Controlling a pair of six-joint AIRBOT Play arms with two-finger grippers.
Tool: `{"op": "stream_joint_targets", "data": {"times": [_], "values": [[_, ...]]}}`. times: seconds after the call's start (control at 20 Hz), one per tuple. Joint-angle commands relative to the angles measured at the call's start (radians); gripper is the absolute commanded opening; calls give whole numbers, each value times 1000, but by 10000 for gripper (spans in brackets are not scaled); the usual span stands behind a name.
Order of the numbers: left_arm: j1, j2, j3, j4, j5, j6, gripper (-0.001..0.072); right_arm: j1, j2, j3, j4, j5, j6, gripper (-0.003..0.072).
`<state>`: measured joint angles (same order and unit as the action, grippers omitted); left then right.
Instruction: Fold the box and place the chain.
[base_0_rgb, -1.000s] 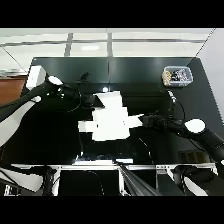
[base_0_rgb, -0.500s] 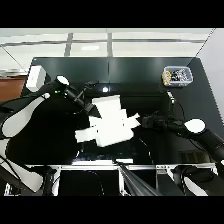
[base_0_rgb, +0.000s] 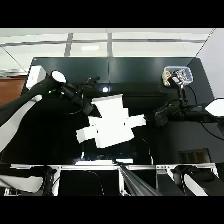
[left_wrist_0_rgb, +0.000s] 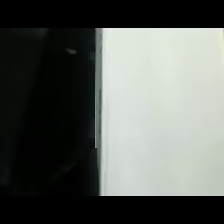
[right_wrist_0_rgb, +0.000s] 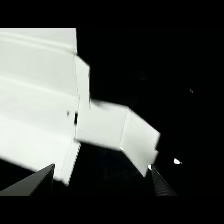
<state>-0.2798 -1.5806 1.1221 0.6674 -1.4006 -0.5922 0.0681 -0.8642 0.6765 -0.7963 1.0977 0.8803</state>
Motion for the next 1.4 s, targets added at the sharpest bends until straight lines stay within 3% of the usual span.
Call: {"op": "stream_joint_targets", "data": {"times": [0.0,0.1,0.4,0.55,1.0,1.35], "values": [[-60,217,-177,6,301,186,25,-18,2,42,-71,74,-43,712],[-82,260,-246,18,388,345,25,-17,2,42,-53,43,-38,712],[-136,227,-249,40,509,624,24,-14,1,40,-85,43,-378,712],[-177,211,-249,51,599,653,24,36,0,4,-69,18,-508,712],[-219,177,-249,58,581,672,25,380,-1,-240,-71,-322,-659,712],[-219,177,-249,58,584,672,25,429,-102,-257,-31,-366,-834,711]]}}
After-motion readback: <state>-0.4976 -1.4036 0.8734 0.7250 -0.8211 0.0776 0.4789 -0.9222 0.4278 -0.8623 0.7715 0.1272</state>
